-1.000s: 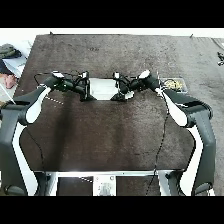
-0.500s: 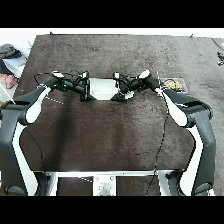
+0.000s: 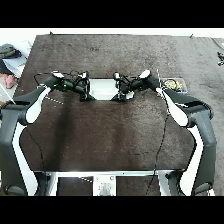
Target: Fold the box and place the chain.
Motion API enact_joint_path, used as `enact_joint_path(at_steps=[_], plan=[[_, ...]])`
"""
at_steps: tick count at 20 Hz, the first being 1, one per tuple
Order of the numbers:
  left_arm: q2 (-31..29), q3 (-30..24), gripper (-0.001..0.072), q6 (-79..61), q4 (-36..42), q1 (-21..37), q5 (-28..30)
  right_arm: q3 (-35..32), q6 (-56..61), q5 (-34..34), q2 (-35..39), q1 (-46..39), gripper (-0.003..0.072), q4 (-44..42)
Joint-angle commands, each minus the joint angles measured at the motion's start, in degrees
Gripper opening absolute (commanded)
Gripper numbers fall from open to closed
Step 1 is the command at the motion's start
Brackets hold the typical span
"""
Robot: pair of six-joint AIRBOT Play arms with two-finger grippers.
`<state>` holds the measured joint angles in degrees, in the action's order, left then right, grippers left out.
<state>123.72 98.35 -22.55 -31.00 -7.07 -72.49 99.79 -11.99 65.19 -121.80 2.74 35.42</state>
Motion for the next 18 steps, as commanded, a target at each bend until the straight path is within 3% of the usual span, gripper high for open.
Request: enact_joint_path(at_steps=[1, 10, 15, 16, 18], plan=[[0.02, -0.02, 0.0354, 0.04, 0.00, 0.04, 0.04, 0.07, 1.55, 2.03, 0.87, -1.03, 0.0596, -0.20], [0.04, -0.02, 0.0354, 0.04, 0.00, 0.02, 0.04, 0.07, 11.43, 2.14, 6.01, -1.40, 0.0594, 16.76], [0.04, -0.02, 0.0355, 0.04, 0.00, 0.02, 0.04, 0.07, 13.62, 2.36, 11.69, -1.55, 0.0582, 17.00], [0.04, -0.02, 0.0354, 0.04, 0.02, 0.02, 0.04, 0.07, 13.81, 3.10, 12.59, -1.55, 0.0482, 15.67], [0.02, -0.02, 0.0354, 0.04, 0.02, 0.04, 0.07, 0.07, 13.79, 6.10, 13.33, -1.55, 0.0088, 10.05]])
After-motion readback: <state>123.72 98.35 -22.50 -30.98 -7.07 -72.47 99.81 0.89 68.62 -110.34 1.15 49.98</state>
